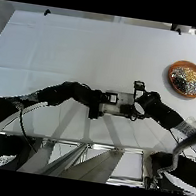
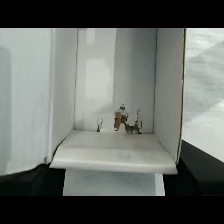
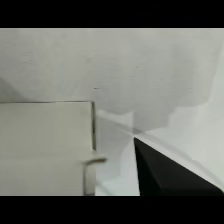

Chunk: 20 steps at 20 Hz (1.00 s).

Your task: Fold the box and place the chain.

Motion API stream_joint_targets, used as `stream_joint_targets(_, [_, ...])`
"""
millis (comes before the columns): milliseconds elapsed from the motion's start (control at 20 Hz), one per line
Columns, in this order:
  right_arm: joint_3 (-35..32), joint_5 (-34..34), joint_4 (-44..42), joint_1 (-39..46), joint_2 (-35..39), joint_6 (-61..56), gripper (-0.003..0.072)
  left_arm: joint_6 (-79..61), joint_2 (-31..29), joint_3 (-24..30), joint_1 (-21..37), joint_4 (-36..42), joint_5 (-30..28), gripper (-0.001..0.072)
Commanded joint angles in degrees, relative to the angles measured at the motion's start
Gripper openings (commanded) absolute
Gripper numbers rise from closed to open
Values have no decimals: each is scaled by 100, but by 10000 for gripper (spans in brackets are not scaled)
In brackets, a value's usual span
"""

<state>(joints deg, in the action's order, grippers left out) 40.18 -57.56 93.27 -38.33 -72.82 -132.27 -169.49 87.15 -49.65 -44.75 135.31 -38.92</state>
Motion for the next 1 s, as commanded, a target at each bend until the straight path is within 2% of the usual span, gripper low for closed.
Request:
stream_joint_targets(0, [4,48,-33,-7,166,494,488,0,-4,-4,2,4,15,73])
stream_joint_targets(250, [4,-297,251,-7,610,1025,488,0,-4,-4,2,4,15,73])
stream_joint_targets(450, [4,-678,323,-4,1296,1436,488,0,-4,-4,2,4,15,73])
stream_joint_targets(600, [17,-772,964,9,2116,1425,474,0,-4,-4,2,7,13,73])
stream_joint_targets(650, [83,-750,1318,109,2433,1377,426,0,-4,-4,2,4,17,73])
stream_joint_targets(700, [177,-693,1670,323,2669,1335,393,0,-4,-4,2,4,17,73])
stream_joint_targets(800, [372,-326,2280,1187,2876,1394,393,0,-4,-4,2,7,13,73])
stream_joint_targets(950, [470,610,2081,3145,2708,1755,398,0,-4,-4,2,4,15,73])
